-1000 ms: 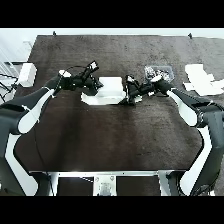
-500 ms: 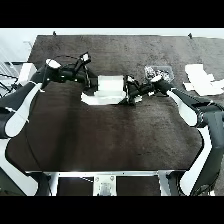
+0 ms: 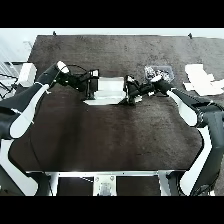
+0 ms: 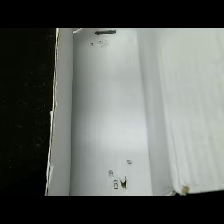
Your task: Fold the box and place the chain.
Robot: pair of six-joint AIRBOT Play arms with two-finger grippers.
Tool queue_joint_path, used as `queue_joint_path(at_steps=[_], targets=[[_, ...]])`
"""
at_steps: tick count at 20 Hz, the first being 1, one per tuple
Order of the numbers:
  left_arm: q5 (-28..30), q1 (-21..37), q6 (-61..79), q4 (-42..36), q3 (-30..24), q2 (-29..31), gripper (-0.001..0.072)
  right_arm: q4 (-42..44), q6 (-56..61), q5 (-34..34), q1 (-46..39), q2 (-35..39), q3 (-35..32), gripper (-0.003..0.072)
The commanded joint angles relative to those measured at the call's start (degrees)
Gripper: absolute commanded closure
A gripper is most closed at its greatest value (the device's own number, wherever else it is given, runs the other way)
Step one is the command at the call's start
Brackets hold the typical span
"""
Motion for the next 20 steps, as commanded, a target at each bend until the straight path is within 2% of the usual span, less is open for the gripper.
queue_joint_path(at_steps=[1, 6, 10, 12, 13, 20], targets=[[1.07, -0.42, -0.48, 1.16, 0.07, -0.61, 0.0164, 0.02, 0.02, 0.02, 0.00, -0.02, 0.02, 0.0141], [0.13, -1.51, 0.37, -0.70, -0.07, -2.36, 0.0164, 0.00, 0.02, 0.02, 0.00, -0.02, 0.02, 0.0141], [3.21, -1.90, 0.50, -0.52, -0.04, -2.36, 0.0166, 0.02, 0.02, 0.02, 0.00, -0.02, 0.02, 0.0142], [3.08, -1.90, 0.55, -0.57, -0.04, -2.36, 0.0278, 0.00, 0.02, 0.02, 0.00, -0.02, 0.02, 0.0141], [3.15, -1.90, 0.55, -0.57, -0.04, -2.36, 0.0293, 0.00, 0.02, 0.02, 0.02, -0.02, 0.02, 0.0141], [2.95, -1.90, 0.57, -1.88, -0.07, -2.36, 0.0296, 0.00, 0.02, 0.02, 0.00, -0.02, 0.02, 0.0141]])
